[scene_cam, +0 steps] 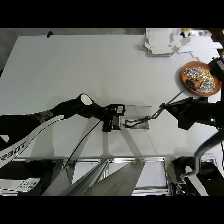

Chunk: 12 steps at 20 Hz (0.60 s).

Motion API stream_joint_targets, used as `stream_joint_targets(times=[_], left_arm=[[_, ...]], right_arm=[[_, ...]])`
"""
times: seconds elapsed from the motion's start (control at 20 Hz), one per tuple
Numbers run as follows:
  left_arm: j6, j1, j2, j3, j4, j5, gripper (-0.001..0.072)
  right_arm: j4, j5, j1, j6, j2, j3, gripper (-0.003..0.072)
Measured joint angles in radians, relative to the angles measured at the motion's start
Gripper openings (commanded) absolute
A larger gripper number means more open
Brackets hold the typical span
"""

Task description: Fold the box and place the chain.

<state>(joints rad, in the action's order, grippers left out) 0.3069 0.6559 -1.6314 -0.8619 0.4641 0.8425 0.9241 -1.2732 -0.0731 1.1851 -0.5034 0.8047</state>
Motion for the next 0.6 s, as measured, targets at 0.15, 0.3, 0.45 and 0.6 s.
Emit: stream_joint_targets(times=[0.15, 0.3, 0.45, 0.6], left_arm=[[0.000, 0.000, 0.000, 0.000, 0.000, 0.000, 0.0088], [0.000, 0.000, 0.000, 0.000, 0.000, 0.000, 0.0088], [0.000, 0.000, 0.000, 0.000, 0.000, 0.000, 0.0088], [0.000, 0.000, 0.000, 0.000, 0.000, 0.000, 0.0088]], right_arm=[[-0.126, 0.021, 0.000, -0.058, 0.010, -0.001, 0.0018], [-0.185, 0.044, 0.000, -0.089, -0.008, -0.001, 0.0018], [-0.211, 0.055, -0.001, -0.113, -0.060, -0.002, 0.0018], [-0.212, 0.070, -0.032, -0.142, -0.143, -0.002, 0.0018]])
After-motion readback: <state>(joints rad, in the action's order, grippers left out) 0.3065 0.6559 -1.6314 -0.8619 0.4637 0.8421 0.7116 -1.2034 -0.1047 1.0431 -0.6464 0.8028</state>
